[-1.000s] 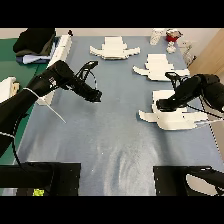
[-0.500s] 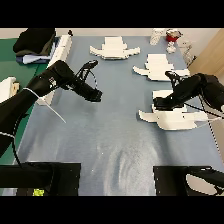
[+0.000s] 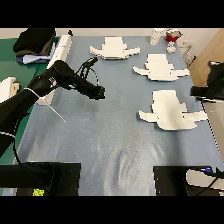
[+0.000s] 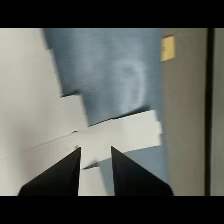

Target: Fold the box.

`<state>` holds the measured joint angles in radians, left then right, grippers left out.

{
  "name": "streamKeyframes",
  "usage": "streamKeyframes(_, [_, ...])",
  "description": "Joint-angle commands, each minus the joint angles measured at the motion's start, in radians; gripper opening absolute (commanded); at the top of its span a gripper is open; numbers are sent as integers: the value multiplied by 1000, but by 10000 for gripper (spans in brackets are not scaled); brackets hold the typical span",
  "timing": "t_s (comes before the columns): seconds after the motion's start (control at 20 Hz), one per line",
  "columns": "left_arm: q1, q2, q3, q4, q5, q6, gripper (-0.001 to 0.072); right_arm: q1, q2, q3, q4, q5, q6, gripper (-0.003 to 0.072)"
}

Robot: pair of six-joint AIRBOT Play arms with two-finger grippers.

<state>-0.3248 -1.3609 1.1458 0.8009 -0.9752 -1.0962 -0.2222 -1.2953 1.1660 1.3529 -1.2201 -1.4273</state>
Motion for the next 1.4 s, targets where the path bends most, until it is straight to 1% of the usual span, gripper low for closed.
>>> streamKeyframes(0.0, [0, 0, 1, -17, -5, -5, 203, -141, -42, 27, -154, 53, 13, 308])
streamKeyframes(0.05, [0, 0, 1, -17, -3, -31, 493, -166, -58, 27, -153, 69, 13, 316])
streamKeyframes(0.1, [0, -1, 1, -18, -2, -68, 543, -190, -78, 28, -140, 89, 13, 450])
streamKeyframes(0.15, [0, -1, 1, -17, -4, -82, 542, -210, -98, 30, -106, 104, 6, 493])
streamKeyframes(0.25, [0, -1, 1, -17, -4, -84, 543, -260, -152, 60, 79, 108, -146, 489])
streamKeyframes(0.3, [0, -1, 1, -17, -4, -89, 542, -290, -188, 94, 211, 77, -227, 489])
streamKeyframes(0.4, [0, -1, 1, -16, -5, -109, 542, -338, -265, 177, 436, -23, -352, 490])
streamKeyframes(0.45, [0, -1, 1, -17, -7, -109, 543, -350, -305, 223, 478, -77, -376, 490])
streamKeyframes(0.55, [0, -1, 1, -16, -26, -123, 542, -359, -362, 283, 449, -146, -376, 490])
streamKeyframes(0.6, [0, -1, 1, -16, -37, -132, 543, -364, -382, 293, 434, -157, -377, 490])
streamKeyframes(0.7, [0, -1, 1, -18, -61, -136, 542, -370, -408, 292, 414, -188, -381, 490])
streamKeyframes(0.85, [0, -1, 1, -19, -98, -154, 542, -374, -439, 288, 360, -267, -381, 489])
streamKeyframes(1.0, [0, -1, 1, -19, -135, -154, 542, -377, -440, 288, 387, -319, -411, 489])
streamKeyframes(1.05, [0, -1, 1, -20, -148, -154, 543, -378, -440, 288, 385, -332, -411, 475])
streamKeyframes(1.1, [0, -1, 1, -19, -160, -154, 543, -378, -440, 286, 385, -343, -411, 414])
streamKeyframes(1.15, [0, -1, 1, -19, -168, -154, 542, -378, -440, 281, 394, -354, -415, 402])
streamKeyframes(1.25, [0, -1, 1, -19, -176, -154, 542, -377, -440, 269, 470, -385, -481, 270])
streamKeyframes(1.3, [0, -1, 1, -19, -178, -154, 542, -377, -440, 265, 525, -404, -524, 264])
streamKeyframes(1.35, [0, -1, 1, -19, -178, -154, 542, -376, -440, 264, 592, -421, -562, 216])
